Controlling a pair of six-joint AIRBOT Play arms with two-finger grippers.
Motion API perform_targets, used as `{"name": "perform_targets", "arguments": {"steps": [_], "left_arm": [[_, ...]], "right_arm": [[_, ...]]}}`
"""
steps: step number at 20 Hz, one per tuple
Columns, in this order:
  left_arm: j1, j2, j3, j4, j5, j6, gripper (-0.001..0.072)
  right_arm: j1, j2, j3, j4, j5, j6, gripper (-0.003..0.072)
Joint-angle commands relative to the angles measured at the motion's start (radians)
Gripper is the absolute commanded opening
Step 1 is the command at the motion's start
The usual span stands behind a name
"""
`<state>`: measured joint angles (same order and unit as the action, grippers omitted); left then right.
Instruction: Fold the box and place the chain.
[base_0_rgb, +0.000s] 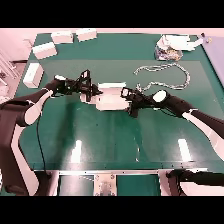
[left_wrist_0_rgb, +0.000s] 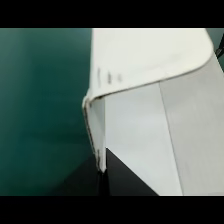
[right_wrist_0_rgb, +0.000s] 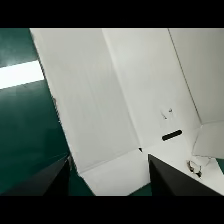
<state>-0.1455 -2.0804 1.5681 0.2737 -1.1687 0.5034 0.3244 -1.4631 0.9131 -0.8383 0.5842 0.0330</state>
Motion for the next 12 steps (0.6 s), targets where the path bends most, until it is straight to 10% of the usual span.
{"name": "perform_targets", "arguments": {"steps": [1,12], "left_arm": [[0.0,-0.001,0.0,0.0,-0.001,0.0,0.0021],[0.0,-0.001,0.0,0.005,-0.002,-0.002,0.0021]], "right_arm": [[0.017,-0.015,0.0,-0.001,-0.053,-0.012,0.0576],[0.022,0.038,-0.003,-0.001,0.051,0.019,0.0576]]}}
